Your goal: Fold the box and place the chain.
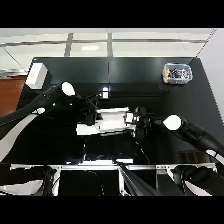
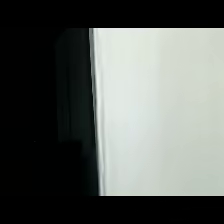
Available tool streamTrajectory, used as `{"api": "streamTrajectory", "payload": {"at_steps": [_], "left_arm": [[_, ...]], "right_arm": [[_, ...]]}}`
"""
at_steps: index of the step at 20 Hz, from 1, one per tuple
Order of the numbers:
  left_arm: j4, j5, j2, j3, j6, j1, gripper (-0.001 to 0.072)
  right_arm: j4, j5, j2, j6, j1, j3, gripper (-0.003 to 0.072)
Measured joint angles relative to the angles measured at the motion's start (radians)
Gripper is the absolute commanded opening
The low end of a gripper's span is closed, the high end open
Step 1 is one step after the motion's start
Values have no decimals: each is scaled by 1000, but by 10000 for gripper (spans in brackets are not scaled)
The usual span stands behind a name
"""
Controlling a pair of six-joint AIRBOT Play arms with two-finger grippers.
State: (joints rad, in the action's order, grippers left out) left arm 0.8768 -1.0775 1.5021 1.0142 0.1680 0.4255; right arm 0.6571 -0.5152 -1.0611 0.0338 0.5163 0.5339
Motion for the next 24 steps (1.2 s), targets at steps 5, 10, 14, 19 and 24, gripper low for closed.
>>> {"api": "streamTrajectory", "payload": {"at_steps": [5, 10, 14, 19, 24], "left_arm": [[-3, 31, 6, -2, -2, 23, 24], [1, 65, 7, -2, -3, 32, 25], [5, 72, 7, -2, -5, 36, 25], [6, 74, 7, -2, -7, 37, 25], [7, 74, 7, -2, -8, 37, 25]], "right_arm": [[-20, -5, 1, 0, -33, 1, 701], [-26, -49, -2, 0, -69, 1, 701], [-29, -62, -3, 3, -80, 1, 701], [-106, -55, -19, 66, -103, 1, 701], [-248, -125, -68, 221, -140, 1, 701]]}}
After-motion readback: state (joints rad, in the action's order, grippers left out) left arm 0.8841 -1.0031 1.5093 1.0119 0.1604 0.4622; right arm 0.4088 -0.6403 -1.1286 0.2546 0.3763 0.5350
